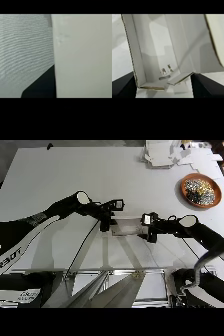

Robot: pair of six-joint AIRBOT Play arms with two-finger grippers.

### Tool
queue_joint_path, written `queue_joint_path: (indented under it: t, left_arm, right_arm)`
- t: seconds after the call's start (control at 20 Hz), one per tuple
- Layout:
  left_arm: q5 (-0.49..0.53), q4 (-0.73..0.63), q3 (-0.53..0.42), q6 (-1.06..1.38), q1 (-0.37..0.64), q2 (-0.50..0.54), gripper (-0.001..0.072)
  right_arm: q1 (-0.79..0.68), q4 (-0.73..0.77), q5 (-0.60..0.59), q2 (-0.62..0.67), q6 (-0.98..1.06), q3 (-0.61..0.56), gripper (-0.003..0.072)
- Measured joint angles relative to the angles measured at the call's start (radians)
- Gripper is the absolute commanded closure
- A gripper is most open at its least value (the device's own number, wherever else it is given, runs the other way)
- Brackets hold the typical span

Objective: Fold the box and place the chain.

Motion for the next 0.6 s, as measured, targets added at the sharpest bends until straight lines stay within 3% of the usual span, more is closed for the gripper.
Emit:
queue_joint_path:
  t: [0.5, 0.6]
  left_arm:
    - [0.0, 0.0, 0.0, 0.0, 0.0, 0.0, 0.0698]
    - [0.0, 0.0, 0.0, 0.0, 0.0, 0.0, 0.0698]
  right_arm:
    - [-0.024, 0.116, 0.068, -0.101, -0.127, 0.002, 0.0051]
    - [-0.024, 0.123, 0.066, -0.119, -0.132, 0.002, 0.0149]
